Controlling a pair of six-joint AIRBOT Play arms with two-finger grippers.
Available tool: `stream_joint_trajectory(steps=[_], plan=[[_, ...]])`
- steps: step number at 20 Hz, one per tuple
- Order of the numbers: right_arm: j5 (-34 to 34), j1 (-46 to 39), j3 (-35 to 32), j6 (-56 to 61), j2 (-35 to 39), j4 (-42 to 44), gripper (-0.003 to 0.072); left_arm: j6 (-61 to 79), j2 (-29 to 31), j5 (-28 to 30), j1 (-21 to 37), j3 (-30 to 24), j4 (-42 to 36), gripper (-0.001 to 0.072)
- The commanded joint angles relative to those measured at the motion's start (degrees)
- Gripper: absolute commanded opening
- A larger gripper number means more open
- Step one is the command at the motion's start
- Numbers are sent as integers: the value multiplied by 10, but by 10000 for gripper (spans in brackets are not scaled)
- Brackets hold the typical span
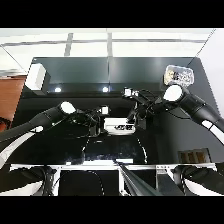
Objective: Fold the box and place the chain.
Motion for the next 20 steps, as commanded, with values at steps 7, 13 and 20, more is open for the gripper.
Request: stream_joint_trajectory(steps=[7, 13, 20], plan=[[2, 0, 0, 0, 0, -5, 292, -1, 0, 0, 0, 0, 0, 463], [2, 0, 0, 0, 0, -6, 229, -1, 0, 0, 0, 0, 0, 463], [-3, 8, 0, 0, 0, -27, 178, -1, 0, 0, 0, 0, 0, 463]])
